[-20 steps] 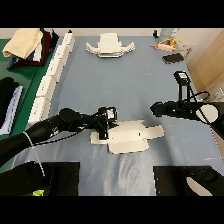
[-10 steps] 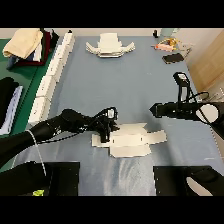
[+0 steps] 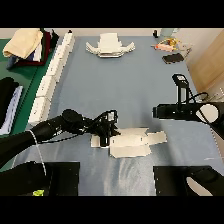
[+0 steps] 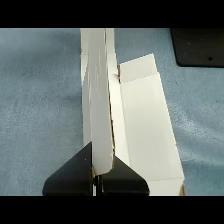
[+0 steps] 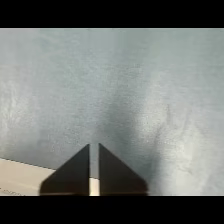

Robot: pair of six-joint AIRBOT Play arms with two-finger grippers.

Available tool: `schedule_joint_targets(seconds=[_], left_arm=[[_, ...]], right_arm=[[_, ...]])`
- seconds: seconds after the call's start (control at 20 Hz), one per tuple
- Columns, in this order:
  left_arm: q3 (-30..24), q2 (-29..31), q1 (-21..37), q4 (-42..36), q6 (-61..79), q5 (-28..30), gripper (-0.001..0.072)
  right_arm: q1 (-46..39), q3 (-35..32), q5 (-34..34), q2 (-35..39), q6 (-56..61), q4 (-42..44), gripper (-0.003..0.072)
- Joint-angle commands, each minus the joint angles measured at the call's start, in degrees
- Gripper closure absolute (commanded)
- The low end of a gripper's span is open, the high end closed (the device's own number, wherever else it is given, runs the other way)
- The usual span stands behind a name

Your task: Fold the box.

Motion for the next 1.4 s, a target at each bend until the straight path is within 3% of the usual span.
schedule_joint_targets(seconds=[0.0, 0.35, 0.5, 0.65, 0.7, 0.75, 0.8, 1.0, 1.15, 1.2, 1.3, 1.35], left_arm=[[0.1, 0.0, 0.0, 0.0, 0.1, -0.7, 0.0691], [0.1, 0.0, 0.0, 0.0, 0.1, -0.7, 0.0691], [0.1, 0.0, 0.0, 0.0, 0.1, -0.7, 0.0691], [0.1, 0.0, 0.0, 0.0, 0.1, -0.7, 0.0691], [0.1, 0.0, 0.0, 0.0, 0.1, -0.7, 0.0691], [0.1, 0.0, 0.0, 0.0, 0.1, -0.7, 0.0691], [0.1, 0.0, 0.0, 0.0, 0.1, -0.7, 0.0691], [0.1, 0.0, 0.0, 0.0, 0.1, -0.7, 0.0691], [0.1, 0.0, 0.0, 0.0, 0.1, -0.7, 0.0691], [0.1, 0.0, 0.0, 0.0, 0.1, -0.7, 0.0691], [0.1, 0.0, 0.0, -0.1, 0.1, -0.7, 0.0691], [0.1, 0.0, 0.0, -0.1, 0.1, -0.7, 0.0691]], right_arm=[[0.0, 0.0, 6.1, 0.1, 1.8, 0.3, 0.0683], [5.5, -0.3, 30.3, 5.9, 10.0, 1.4, 0.0683], [14.7, -4.3, 29.5, 12.1, 9.5, 1.4, 0.0683], [26.6, -9.5, 27.0, 17.4, -14.2, 3.8, 0.0682], [30.5, -11.3, 23.9, 18.1, -20.7, 2.6, 0.056], [33.6, -13.0, 19.6, 18.1, -25.5, 1.0, 0.0187], [36.4, -15.0, 14.1, 17.7, -29.8, -0.9, -0.0005], [42.0, -19.1, 1.2, 9.9, -35.4, -8.3, -0.0014], [42.1, -18.8, -7.8, 5.2, -27.4, -16.7, -0.001], [42.1, -18.3, -9.5, 4.5, -22.8, -20.2, 0.0009], [42.2, -16.9, -8.4, 5.0, -12.9, -26.7, 0.0115], [42.2, -15.9, -6.5, 5.4, -9.4, -28.4, 0.0115]])
